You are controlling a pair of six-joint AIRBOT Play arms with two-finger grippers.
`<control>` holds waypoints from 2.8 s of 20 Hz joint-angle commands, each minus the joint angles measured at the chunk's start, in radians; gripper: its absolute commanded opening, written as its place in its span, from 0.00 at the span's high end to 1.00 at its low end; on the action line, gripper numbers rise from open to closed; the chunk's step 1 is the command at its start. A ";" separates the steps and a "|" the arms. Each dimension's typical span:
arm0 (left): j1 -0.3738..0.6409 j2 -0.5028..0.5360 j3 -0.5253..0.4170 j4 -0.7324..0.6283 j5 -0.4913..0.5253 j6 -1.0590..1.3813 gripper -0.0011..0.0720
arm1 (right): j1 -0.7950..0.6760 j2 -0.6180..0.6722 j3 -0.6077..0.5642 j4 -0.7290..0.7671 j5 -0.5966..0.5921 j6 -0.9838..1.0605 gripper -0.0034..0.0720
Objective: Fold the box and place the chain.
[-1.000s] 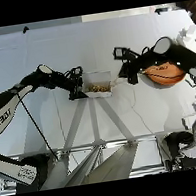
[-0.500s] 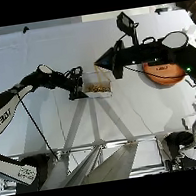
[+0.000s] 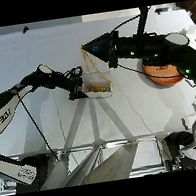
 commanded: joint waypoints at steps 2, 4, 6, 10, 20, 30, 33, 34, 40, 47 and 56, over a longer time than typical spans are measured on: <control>0.000 0.001 0.000 0.000 0.000 0.000 0.45 | 0.001 0.000 0.001 -0.051 -0.028 -0.003 0.94; 0.000 0.001 0.000 0.000 0.000 0.000 0.45 | 0.001 0.000 0.001 -0.071 -0.049 0.000 0.94; 0.000 0.001 0.000 0.000 0.000 0.000 0.45 | 0.001 0.000 0.001 0.004 -0.060 -0.001 0.94; 0.000 0.001 0.000 0.000 0.000 0.000 0.45 | 0.001 0.000 0.001 0.135 -0.060 -0.005 0.94; 0.000 0.001 0.000 0.000 0.000 0.000 0.45 | 0.001 0.000 0.001 0.218 -0.060 -0.006 0.94; 0.000 0.001 0.000 0.000 0.000 0.000 0.45 | 0.001 0.000 0.001 0.395 -0.060 -0.027 0.94; 0.000 0.001 0.000 0.000 0.000 0.000 0.45 | 0.001 0.000 0.001 0.320 -0.062 -0.027 0.94; 0.000 0.001 0.000 0.000 0.000 0.000 0.45 | 0.001 0.000 0.001 0.269 -0.066 -0.027 0.94; 0.000 0.001 0.000 0.000 0.000 0.000 0.45 | 0.001 -0.002 0.001 -0.446 -0.143 0.144 0.94; 0.000 0.001 0.000 0.000 0.000 0.000 0.45 | 0.025 -0.136 0.000 -0.891 -0.071 0.426 0.94; 0.000 0.001 0.000 0.000 0.000 0.000 0.45 | 0.110 -0.194 0.119 -1.036 -0.011 0.453 0.43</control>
